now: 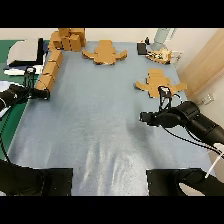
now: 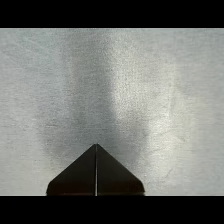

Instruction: Fold the box.

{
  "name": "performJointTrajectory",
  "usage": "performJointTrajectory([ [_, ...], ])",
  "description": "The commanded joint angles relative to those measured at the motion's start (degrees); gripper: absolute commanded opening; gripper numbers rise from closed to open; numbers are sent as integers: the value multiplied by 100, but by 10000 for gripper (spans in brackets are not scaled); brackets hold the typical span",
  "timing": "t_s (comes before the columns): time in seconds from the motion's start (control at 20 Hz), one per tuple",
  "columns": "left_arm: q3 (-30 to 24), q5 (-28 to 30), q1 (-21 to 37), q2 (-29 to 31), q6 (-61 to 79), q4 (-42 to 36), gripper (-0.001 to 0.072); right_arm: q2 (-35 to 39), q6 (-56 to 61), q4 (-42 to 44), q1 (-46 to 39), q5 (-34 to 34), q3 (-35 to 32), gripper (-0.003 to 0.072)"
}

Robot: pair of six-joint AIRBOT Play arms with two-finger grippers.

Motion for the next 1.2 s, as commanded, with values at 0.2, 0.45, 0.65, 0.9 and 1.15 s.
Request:
performJointTrajectory([
  [0.2, 7, 2, 2, -2, 0, -9, 490, -4, 2, 0, 0, 0, 2, 3],
  [0.45, 7, -22, 2, -2, -42, -7, 675, -4, 2, 0, 0, 0, 2, 3],
  [0.65, 7, -44, 17, 92, -42, -2, 679, -4, 2, 0, 0, 0, 2, 3],
  [0.9, 7, -988, 251, 680, -177, 15, 708, -4, 2, 0, 0, 0, 2, 3],
  [1.15, 7, -2988, 518, 1423, -1353, 1467, 708, -4, 2, 0, 0, 0, 2, 3],
])
